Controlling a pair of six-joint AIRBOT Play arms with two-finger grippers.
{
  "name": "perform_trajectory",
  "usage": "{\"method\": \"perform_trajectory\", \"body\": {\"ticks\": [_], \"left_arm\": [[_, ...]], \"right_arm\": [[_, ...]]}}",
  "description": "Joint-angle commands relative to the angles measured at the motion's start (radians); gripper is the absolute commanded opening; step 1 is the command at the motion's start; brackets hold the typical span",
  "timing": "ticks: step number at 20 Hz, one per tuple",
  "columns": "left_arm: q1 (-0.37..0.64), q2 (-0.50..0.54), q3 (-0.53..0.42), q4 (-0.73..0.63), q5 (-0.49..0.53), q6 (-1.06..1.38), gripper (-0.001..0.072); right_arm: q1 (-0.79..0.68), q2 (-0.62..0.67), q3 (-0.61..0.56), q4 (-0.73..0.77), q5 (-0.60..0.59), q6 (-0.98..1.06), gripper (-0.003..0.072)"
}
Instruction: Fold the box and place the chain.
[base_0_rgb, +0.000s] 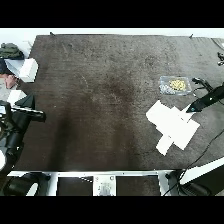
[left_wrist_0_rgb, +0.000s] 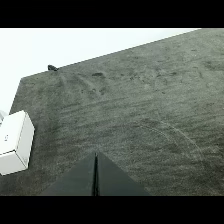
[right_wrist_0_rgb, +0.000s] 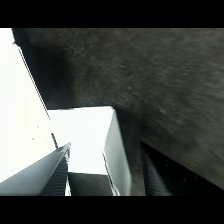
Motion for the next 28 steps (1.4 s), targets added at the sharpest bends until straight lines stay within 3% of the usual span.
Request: {"method": "perform_trajectory", "body": {"ticks": [1, 2, 3, 4, 11, 24, 25, 26, 28], "left_arm": [[0.000, 0.001, 0.000, 0.000, 0.000, 0.000, 0.0012], [0.000, 0.001, 0.000, 0.000, 0.000, 0.000, 0.0012], [0.000, 0.001, 0.000, 0.000, 0.000, 0.000, 0.0013], [0.000, 0.001, 0.000, 0.000, 0.000, 0.000, 0.0012], [0.000, 0.001, 0.000, 0.000, 0.000, 0.000, 0.0013], [0.000, 0.001, 0.000, 0.000, 0.000, 0.000, 0.0012], [0.000, 0.001, 0.000, 0.000, 0.000, 0.000, 0.0013], [0.000, 0.001, 0.000, 0.000, 0.000, 0.000, 0.0013], [0.000, 0.001, 0.000, 0.000, 0.000, 0.000, 0.0013]], "right_arm": [[-0.005, -0.046, 0.002, 0.060, 0.060, -0.006, 0.0483], [-0.009, -0.053, 0.002, 0.090, 0.076, -0.006, 0.0482], [-0.016, -0.059, 0.002, 0.117, 0.097, -0.005, 0.0386], [-0.024, -0.063, 0.002, 0.133, 0.113, -0.005, 0.0376], [-0.094, -0.064, 0.002, 0.202, 0.247, 0.035, 0.0375], [-0.116, -0.064, -0.013, 0.040, 0.235, 0.027, 0.0374], [-0.115, -0.064, -0.024, 0.029, 0.238, 0.025, 0.0360], [-0.114, -0.064, -0.033, 0.032, 0.240, 0.015, 0.0254], [-0.114, -0.064, -0.040, 0.047, 0.248, 0.013, 0.0254]]}}
